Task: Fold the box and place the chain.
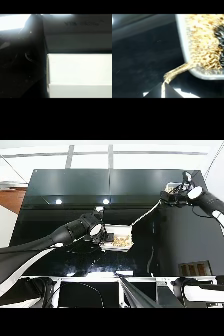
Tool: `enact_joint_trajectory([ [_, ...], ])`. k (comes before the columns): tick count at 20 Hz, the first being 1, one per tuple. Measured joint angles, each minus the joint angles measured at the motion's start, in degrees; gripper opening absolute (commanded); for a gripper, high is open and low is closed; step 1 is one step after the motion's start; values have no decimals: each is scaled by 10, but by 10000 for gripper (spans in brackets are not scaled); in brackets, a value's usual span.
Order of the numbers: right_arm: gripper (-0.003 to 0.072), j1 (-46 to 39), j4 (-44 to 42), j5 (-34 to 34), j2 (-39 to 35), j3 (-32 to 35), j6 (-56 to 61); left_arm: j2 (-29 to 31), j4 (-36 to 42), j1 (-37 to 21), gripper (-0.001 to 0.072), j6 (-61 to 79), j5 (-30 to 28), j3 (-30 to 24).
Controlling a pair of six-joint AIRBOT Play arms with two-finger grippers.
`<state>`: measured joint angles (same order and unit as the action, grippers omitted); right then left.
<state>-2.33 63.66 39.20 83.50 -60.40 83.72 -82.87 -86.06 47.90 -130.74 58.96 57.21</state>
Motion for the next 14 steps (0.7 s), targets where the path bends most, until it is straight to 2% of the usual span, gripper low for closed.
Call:
enact_joint_trajectory([
  [7, 48, -14, 7, 151, -186, -64, -64, 0, 0, 0, 33, 0, -2, 0],
  [10, 51, -14, 11, 189, -222, -66, -69, 0, 0, 0, 33, 0, -2, 0],
  [11, 259, -14, 17, 196, -226, -56, -68, 0, 0, 0, 33, 0, -2, 0],
  [12, 530, -14, 28, 195, -228, -39, -57, 0, 0, 0, 33, 0, -1, 0],
  [13, 621, -14, 39, 188, -227, -15, -43, 0, 0, 0, 33, 0, 0, 0],
  [14, 621, -14, 45, 175, -224, 10, -32, 0, -1, 0, 33, 0, 0, 0],
])
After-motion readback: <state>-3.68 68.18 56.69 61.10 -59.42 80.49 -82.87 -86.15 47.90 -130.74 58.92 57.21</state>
